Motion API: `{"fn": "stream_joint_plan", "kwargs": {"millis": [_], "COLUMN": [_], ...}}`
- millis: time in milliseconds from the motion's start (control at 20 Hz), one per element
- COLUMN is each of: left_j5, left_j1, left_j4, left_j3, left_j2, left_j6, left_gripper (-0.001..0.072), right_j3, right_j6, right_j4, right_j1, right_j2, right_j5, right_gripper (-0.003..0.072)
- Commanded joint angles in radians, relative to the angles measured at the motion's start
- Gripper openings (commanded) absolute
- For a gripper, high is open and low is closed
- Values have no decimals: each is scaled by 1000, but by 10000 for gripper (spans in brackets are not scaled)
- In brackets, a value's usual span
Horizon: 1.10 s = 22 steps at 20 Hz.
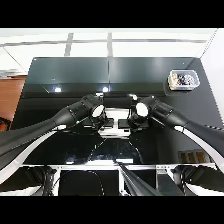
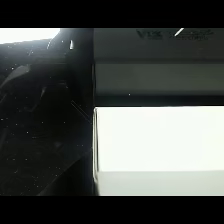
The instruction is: Fold the box and place the chain.
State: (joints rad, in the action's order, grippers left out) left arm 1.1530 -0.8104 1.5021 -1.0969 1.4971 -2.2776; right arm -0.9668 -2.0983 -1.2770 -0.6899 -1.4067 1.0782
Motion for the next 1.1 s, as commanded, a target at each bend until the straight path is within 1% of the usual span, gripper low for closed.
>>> {"fn": "stream_joint_plan", "kwargs": {"millis": [0, 50, 100, 150, 300, 350, 400, 450, 550, 650, 700, 750, 800, 950, 1050], "left_j5": [0, 0, 0, 0, 0, 0, 0, 0, 0, 0, 0, 0, 0, 0, 0], "left_j1": [0, 1, 1, 1, 1, 1, 1, 1, 1, 1, 1, 1, 1, 1, 1], "left_j4": [1, 1, 1, 1, 1, 1, 1, 1, 1, 1, 1, 1, 1, 1, 1], "left_j3": [-1, -1, -1, -1, -1, -1, -1, -1, -1, -1, -1, -1, -1, -1, -1], "left_j2": [0, 0, 0, 0, 0, 0, 0, 0, 0, 0, 0, 0, 0, 0, 0], "left_j6": [0, 0, 0, 0, 0, 0, 0, 0, 0, 0, 0, 0, 0, 0, 0], "left_gripper": [25, 25, 25, 25, 25, 25, 25, 25, 25, 25, 25, 25, 25, 25, 25], "right_j3": [-16, -16, -16, -16, -16, -16, -16, -16, -16, -16, -16, -21, -34, -75, -100], "right_j6": [-122, -127, -127, -128, -129, -129, -128, -128, -127, -128, -128, -128, -121, -25, 51], "right_j4": [-82, -82, -82, -81, -82, -81, -77, -69, -68, -71, -70, -69, -71, -71, -90], "right_j1": [-35, -37, -37, -37, -37, -37, -37, -37, -37, -35, -34, -34, -34, -31, -10], "right_j2": [-21, -21, -21, -21, -21, -21, -21, -21, -21, -21, -21, -19, -13, 52, 146], "right_j5": [36, 35, 34, 31, 32, 30, 23, 16, 14, 10, 4, 2, 3, 19, 57], "right_gripper": [293, 208, 75, 14, 14, 26, 172, 195, 13, 13, 34, 255, 344, 344, 344]}}
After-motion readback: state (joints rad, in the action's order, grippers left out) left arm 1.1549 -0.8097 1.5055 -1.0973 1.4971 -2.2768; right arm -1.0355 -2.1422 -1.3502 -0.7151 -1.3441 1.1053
